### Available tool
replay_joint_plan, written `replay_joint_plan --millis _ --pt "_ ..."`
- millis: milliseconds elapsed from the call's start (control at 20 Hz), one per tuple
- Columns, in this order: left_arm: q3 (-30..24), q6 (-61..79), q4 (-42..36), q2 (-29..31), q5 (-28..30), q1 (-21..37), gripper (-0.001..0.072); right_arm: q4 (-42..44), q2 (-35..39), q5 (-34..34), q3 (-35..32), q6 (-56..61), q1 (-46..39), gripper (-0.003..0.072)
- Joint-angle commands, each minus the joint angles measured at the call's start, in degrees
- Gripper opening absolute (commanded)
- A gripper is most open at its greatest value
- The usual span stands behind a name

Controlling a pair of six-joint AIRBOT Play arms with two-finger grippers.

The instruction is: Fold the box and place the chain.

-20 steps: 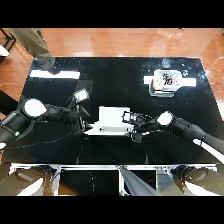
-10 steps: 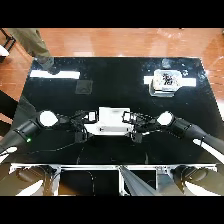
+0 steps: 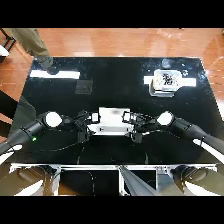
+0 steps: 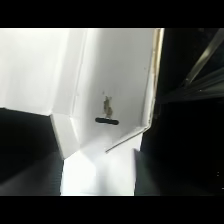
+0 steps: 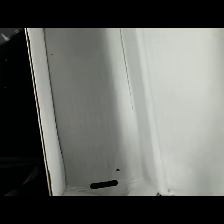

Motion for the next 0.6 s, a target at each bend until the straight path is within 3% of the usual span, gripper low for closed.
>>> replay_joint_plan --millis 0,300,400,550 --pt "0.04 0.74 -0.85 -0.17 -0.79 -0.04 0.0413 0.02 -0.04 0.02 0.02 0.02 0.00 0.0295" --pt "0.94 1.36 -1.01 -0.20 -1.55 -0.04 0.0412 0.02 -0.04 0.02 0.02 0.02 0.00 0.0295" --pt "1.09 2.45 -1.01 -0.52 -1.25 -0.04 0.0343 0.02 -0.04 0.02 0.02 0.00 0.00 0.0295" --pt "1.09 2.54 -1.01 -1.33 -1.20 -0.04 0.0312 0.02 -0.04 0.02 0.02 0.02 0.00 0.0295"
